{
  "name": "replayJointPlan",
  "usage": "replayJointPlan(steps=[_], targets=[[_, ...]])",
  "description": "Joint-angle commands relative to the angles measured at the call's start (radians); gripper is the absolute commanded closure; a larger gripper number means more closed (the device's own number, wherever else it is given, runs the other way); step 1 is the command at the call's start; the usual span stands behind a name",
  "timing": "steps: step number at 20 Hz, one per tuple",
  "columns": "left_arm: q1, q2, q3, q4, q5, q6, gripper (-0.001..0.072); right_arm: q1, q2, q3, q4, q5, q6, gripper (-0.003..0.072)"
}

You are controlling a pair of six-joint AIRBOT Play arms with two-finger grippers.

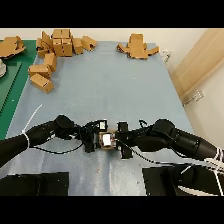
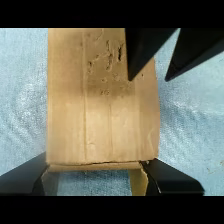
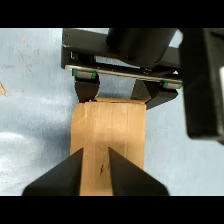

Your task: Fold the box.

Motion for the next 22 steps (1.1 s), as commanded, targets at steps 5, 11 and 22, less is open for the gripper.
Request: replayJointPlan(steps=[5, 11, 22], targets=[[0.0, 0.0, 0.001, 0.0, 0.0, 0.0, 0.0286, 0.053, 0.034, -0.052, -0.163, -0.027, 0.005, 0.0288], [0.0, 0.0, 0.001, 0.0, 0.0, 0.0, 0.0286, 0.053, 0.053, -0.102, -0.173, 0.142, 0.004, 0.0288], [0.0, 0.0, 0.001, 0.0, 0.0, 0.0, 0.0286, 0.053, 0.051, -0.102, -0.19, 0.148, 0.005, 0.0324]])
